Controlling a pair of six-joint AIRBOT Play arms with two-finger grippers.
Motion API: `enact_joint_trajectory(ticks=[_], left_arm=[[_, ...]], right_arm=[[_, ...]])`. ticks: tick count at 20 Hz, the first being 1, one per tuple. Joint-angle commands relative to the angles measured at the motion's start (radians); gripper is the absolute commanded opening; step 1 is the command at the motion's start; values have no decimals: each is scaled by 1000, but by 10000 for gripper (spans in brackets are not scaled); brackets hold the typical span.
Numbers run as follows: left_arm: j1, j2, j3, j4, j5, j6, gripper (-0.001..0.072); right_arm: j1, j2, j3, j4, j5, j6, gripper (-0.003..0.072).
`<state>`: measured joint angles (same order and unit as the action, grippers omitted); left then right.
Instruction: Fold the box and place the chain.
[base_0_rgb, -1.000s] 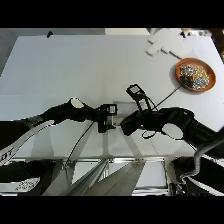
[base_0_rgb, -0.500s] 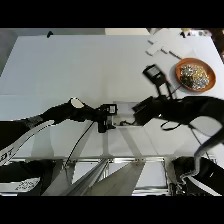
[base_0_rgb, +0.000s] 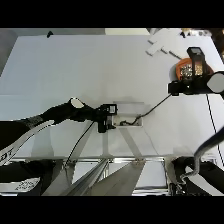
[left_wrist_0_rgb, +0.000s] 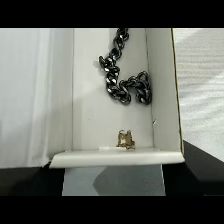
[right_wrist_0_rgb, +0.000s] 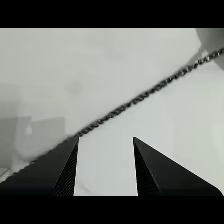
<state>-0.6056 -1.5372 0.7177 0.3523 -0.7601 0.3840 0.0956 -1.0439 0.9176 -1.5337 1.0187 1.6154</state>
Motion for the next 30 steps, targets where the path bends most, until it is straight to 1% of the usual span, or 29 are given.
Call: enact_joint_trajectory(ticks=[1, 5, 6, 7, 11, 16, 19, 20, 21, 22, 25, 27, 30], left_arm=[[0, 1, -1, 0, 0, 0, 9], [0, 1, -1, 0, 0, 0, 9], [0, 1, -1, 0, 0, 0, 9], [-1, 1, -1, 0, 0, 0, 9], [0, 1, -1, 0, 0, 0, 9], [0, 1, -1, 0, 0, 0, 9], [0, 1, -1, 0, 0, 0, 9], [0, 1, -1, 0, 0, 0, 9], [0, 1, -1, 0, 0, 0, 9], [0, 1, -1, 0, 0, 0, 9], [0, 1, -1, 0, 0, 0, 9], [-1, 1, -1, 0, 0, 0, 9], [0, 1, -1, 0, 0, 0, 9]], right_arm=[[-37, -142, 2, 8, -17, -1, 379], [-37, -236, 2, 13, -32, -11, 370], [-37, -257, 2, 14, -40, -20, 325], [-37, -279, 2, 14, -54, -20, 316], [-37, -351, 2, 16, -89, -20, 316], [-37, -400, 2, 16, -130, -20, 315], [-37, -425, 2, 15, -129, -19, 247], [-37, -433, 2, 16, -123, -20, 202], [-37, -437, 2, 14, -118, -21, 99], [-37, -433, 2, 13, -110, -29, 18], [-37, -374, 2, 11, -89, -58, 18], [-36, -294, 2, 13, -55, -59, 18], [-32, -142, 2, 54, 48, -84, 18]])
